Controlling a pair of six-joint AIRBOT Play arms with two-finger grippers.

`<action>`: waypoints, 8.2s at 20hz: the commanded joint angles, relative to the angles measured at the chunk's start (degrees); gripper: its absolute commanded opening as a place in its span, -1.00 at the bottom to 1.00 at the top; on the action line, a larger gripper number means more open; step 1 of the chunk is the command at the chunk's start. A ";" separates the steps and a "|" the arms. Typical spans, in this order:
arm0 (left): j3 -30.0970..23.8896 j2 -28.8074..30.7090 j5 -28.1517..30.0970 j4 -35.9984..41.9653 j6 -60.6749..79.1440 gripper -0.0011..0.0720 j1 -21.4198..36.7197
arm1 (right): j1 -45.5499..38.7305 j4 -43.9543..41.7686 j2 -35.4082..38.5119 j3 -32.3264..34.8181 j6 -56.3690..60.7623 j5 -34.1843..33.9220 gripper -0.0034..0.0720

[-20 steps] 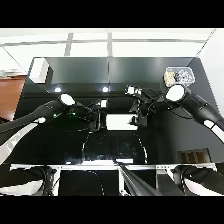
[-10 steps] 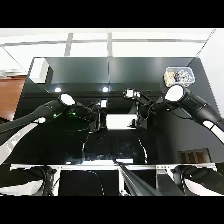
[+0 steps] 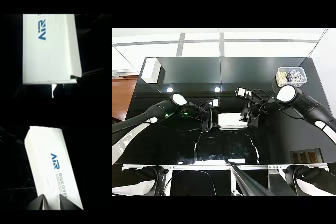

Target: Fold the box and place the chain.

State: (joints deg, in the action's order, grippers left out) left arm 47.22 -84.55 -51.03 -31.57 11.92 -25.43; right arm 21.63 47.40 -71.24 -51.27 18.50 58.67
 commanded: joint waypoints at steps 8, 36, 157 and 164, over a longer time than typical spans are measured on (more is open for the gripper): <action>0.02 -0.04 -0.39 -0.11 0.17 0.29 -0.04 | 0.04 0.28 0.00 -1.18 1.05 1.68 -0.43; 0.02 -0.04 -0.39 -0.11 0.20 0.29 -0.04 | 0.00 -0.59 0.81 0.09 3.37 1.46 -0.59; 8.48 16.83 -10.93 -58.84 -94.71 0.01 20.00 | -35.08 -11.58 11.13 1.53 31.23 16.33 -0.86; 7.58 11.93 6.58 -50.16 -87.93 0.01 46.31 | -35.06 -11.78 11.13 1.53 32.26 15.26 -0.87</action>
State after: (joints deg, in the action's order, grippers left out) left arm 54.83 -70.35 -52.56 -84.38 -76.93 13.02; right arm -13.43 35.75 -60.12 -49.69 50.00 74.43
